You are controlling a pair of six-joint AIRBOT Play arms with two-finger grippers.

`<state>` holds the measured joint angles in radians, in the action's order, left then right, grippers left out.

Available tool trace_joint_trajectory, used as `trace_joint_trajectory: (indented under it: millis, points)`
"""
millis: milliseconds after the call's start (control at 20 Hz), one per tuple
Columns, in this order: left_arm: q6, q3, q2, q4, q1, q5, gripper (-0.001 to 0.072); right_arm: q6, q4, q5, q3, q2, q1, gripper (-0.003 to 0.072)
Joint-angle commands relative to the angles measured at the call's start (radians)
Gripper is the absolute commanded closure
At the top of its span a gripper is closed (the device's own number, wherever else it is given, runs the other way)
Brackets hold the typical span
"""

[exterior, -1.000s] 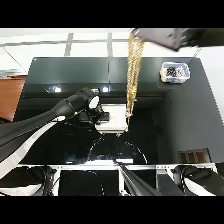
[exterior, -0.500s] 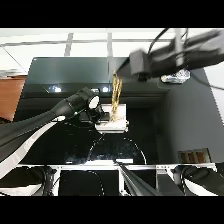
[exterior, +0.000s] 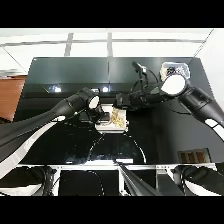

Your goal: Fold the box and place the chain.

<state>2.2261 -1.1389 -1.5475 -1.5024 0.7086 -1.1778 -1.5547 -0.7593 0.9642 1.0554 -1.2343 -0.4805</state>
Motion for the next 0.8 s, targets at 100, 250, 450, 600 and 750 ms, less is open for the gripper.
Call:
trace_joint_trajectory:
  millis: [100, 250, 450, 600, 750]
  points:
    - [0.000, -0.001, -0.001, 0.000, 0.000, -0.001, 0.0681, 0.136, -0.065, 0.169, -0.029, 0.084, 0.145, 0.0312]
    - [0.000, -0.001, -0.001, 0.000, 0.000, 0.000, 0.0681, 0.257, -0.274, 0.162, -0.156, 0.209, 0.198, 0.0312]
    - [0.000, -0.001, -0.001, 0.000, 0.000, -0.001, 0.0682, 0.706, -0.271, -0.141, -0.448, 0.212, 0.132, -0.0025]
    - [0.000, -0.001, -0.001, 0.000, 0.000, -0.001, 0.0682, 1.164, -0.247, -0.328, -0.539, 0.165, 0.023, -0.0024]
    - [0.000, -0.001, -0.001, 0.000, 0.000, -0.002, 0.0681, 1.588, 0.006, -0.369, -0.538, 0.080, 0.027, -0.0018]
